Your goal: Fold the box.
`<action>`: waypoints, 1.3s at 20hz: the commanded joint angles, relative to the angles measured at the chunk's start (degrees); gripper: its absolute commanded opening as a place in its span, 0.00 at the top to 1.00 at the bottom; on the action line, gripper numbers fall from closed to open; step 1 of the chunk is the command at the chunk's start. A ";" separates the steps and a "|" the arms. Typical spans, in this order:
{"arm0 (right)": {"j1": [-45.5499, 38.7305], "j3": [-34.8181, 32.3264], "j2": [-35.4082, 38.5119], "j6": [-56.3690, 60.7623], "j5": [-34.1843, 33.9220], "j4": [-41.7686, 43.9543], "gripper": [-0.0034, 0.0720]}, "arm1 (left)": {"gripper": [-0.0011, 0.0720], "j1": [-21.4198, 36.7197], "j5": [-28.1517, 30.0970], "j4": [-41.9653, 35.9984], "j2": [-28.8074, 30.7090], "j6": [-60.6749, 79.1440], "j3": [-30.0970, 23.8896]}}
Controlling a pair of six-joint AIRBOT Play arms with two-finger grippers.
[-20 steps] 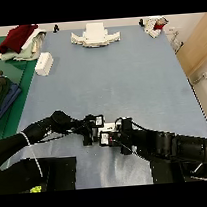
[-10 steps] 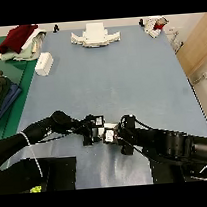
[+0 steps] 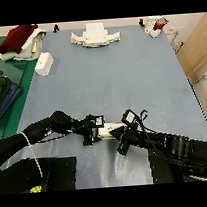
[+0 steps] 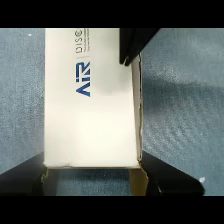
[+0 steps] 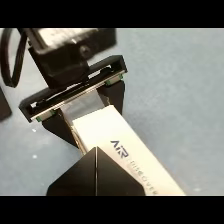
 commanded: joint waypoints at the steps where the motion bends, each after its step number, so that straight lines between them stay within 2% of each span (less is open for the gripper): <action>1: -1.73 -5.03 -1.25 8.66 10.64 0.28 0.95 | 0.35 0.07 0.00 0.02 -0.02 0.00 0.04; 10: -1.86 -5.16 -8.04 8.61 10.67 0.28 0.95 | 0.35 0.07 0.00 0.02 -0.02 0.00 0.04; 18: -1.86 -5.31 -7.78 8.59 10.21 0.24 0.95 | 0.35 0.07 0.00 0.02 -0.02 0.00 0.04; 21: -1.88 -4.98 -5.42 8.55 9.77 -1.31 0.95 | 0.35 0.07 0.02 0.02 -0.02 0.00 0.04; 22: -1.88 -4.07 -4.17 8.50 7.34 -2.78 0.95 | 0.35 0.07 0.02 0.02 -0.02 0.00 0.04; 26: -1.86 5.40 0.33 5.88 -14.47 -10.32 0.95 | 0.35 0.07 0.00 0.02 -0.02 0.00 0.04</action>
